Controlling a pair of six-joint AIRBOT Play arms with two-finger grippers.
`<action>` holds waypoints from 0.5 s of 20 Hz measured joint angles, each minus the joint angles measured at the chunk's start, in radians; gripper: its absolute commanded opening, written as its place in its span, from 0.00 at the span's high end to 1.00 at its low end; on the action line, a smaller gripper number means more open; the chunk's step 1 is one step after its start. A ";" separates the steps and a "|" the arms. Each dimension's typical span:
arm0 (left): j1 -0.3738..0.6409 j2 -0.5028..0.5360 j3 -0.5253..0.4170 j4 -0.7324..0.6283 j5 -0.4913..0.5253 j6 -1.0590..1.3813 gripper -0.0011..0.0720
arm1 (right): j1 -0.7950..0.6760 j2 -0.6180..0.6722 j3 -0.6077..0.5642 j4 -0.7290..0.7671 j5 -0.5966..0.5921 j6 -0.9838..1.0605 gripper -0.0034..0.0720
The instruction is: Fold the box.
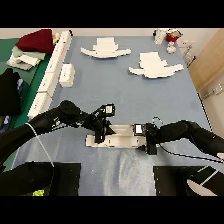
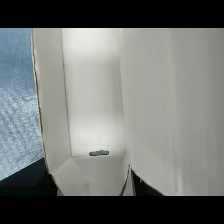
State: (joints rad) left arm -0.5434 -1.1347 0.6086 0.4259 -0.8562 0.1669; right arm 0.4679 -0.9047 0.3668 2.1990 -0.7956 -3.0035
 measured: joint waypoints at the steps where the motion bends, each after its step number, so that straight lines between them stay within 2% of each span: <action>1: 0.000 0.000 0.000 0.000 0.000 0.000 0.97 | 0.003 0.000 0.000 0.000 0.001 0.000 0.08; 4: 0.000 0.000 0.000 0.000 0.000 0.000 0.97 | 0.010 -0.004 0.000 0.003 0.003 0.000 0.09; 5: 0.000 0.000 0.000 0.000 0.000 0.000 0.97 | 0.012 -0.008 -0.001 0.003 0.004 0.000 0.21; 6: 0.000 0.000 0.000 0.000 0.000 0.000 0.97 | 0.012 -0.013 -0.001 0.004 0.010 0.000 0.26; 10: 0.000 0.000 0.000 0.000 -0.002 0.000 0.97 | 0.013 -0.026 -0.002 0.005 0.013 0.000 0.25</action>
State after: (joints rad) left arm -0.5434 -1.1347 0.6086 0.4263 -0.8577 0.1669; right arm 0.4812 -0.9302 0.3645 2.2036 -0.7830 -3.0039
